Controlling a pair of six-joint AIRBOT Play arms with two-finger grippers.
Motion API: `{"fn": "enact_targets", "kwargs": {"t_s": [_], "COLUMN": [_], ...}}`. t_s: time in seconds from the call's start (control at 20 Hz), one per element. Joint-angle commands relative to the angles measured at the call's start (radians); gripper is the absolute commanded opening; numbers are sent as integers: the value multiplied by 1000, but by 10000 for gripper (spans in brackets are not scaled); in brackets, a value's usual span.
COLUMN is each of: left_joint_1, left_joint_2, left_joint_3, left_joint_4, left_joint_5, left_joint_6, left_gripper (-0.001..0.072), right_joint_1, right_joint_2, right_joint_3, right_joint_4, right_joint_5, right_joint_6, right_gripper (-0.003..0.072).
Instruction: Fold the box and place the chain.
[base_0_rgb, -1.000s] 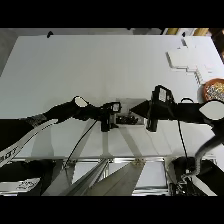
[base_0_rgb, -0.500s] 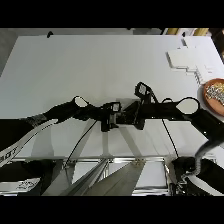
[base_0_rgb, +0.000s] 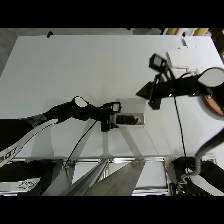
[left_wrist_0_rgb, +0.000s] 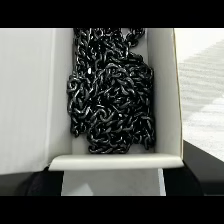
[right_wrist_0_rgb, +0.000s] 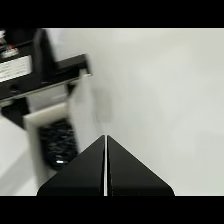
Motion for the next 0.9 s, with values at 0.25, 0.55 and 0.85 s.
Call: {"fn": "enact_targets", "kwargs": {"t_s": [0.25, 0.55, 0.85], "left_joint_1": [0, 0, 0], "left_joint_2": [0, 0, 0], "left_joint_3": [0, 0, 0], "left_joint_4": [0, 0, 0], "left_joint_5": [0, 0, 0], "left_joint_6": [0, 0, 0], "left_gripper": [288, 288, 288], "right_joint_1": [28, 122, 199], "right_joint_2": [-253, -280, -141], "right_joint_3": [110, 44, -87], "right_joint_4": [-48, -124, -140], "right_joint_5": [-8, -26, -23], "right_joint_6": [49, 49, -16], "right_gripper": [18, 19, 113]}}
